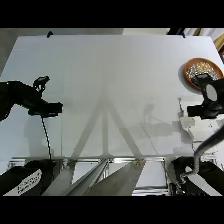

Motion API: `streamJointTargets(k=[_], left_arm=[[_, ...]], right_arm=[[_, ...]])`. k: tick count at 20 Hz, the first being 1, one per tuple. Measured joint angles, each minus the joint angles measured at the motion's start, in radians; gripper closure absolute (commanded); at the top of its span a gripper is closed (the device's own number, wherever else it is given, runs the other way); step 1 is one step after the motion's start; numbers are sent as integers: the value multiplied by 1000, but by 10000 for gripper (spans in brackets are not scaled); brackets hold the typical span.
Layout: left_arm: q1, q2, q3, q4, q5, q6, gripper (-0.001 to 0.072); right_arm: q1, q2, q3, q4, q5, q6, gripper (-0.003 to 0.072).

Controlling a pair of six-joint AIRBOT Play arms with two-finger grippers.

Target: Fold the box and place the chain.

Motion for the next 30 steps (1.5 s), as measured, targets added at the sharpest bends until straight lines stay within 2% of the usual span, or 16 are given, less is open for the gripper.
streamJointTargets(k=[4,5,7,8,12,16,18,19,27,29,30], left_arm=[[0,0,0,0,0,0,699],[0,0,0,0,0,0,699],[0,0,0,0,0,0,699],[0,0,0,0,0,0,699],[0,0,0,0,0,0,699],[0,0,0,0,0,0,699],[0,0,0,0,0,0,699],[0,0,0,0,0,0,699],[0,0,0,0,0,0,699],[0,0,0,0,0,0,699],[0,0,0,0,0,0,699]], right_arm=[[-85,3,0,-7,-23,-39,670],[-100,3,0,-8,-40,-51,615],[-130,3,0,-11,-81,-106,320],[-145,3,0,-11,-102,-140,292],[-229,0,0,-13,-194,-271,291],[-376,-55,0,-18,-246,-359,270],[-450,-100,0,-26,-261,-393,158],[-483,-117,0,-35,-277,-407,152],[-630,-216,0,-56,-431,-491,164],[-646,-253,0,-61,-457,-496,176],[-651,-270,0,-66,-470,-495,214]])
